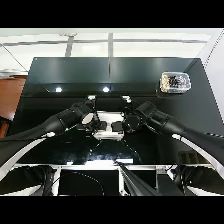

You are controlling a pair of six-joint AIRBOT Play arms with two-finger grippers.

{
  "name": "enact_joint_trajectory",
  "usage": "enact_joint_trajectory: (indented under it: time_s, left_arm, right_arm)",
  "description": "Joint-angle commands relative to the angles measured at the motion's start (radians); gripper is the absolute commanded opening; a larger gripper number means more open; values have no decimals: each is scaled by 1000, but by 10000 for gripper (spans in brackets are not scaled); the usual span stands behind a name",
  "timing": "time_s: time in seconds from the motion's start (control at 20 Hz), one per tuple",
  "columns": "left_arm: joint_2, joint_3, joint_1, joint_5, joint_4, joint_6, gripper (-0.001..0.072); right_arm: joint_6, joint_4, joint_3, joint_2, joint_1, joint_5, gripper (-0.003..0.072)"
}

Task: Fold the box and place the chain.

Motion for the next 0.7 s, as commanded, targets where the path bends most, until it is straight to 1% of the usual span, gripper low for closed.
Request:
enact_joint_trajectory:
  time_s: [0.0,0.25,0.3,0.65]
  left_arm:
    - [0,0,0,-1,0,0,30]
    - [0,0,0,-1,0,0,29]
    - [0,0,0,-1,0,0,30]
    - [0,0,0,0,0,0,30]
  right_arm:
    - [101,-120,40,-21,33,-70,314]
    - [137,-135,96,-59,60,-118,310]
    - [140,-135,103,-65,66,-124,221]
    - [234,-164,108,-73,76,-137,221]
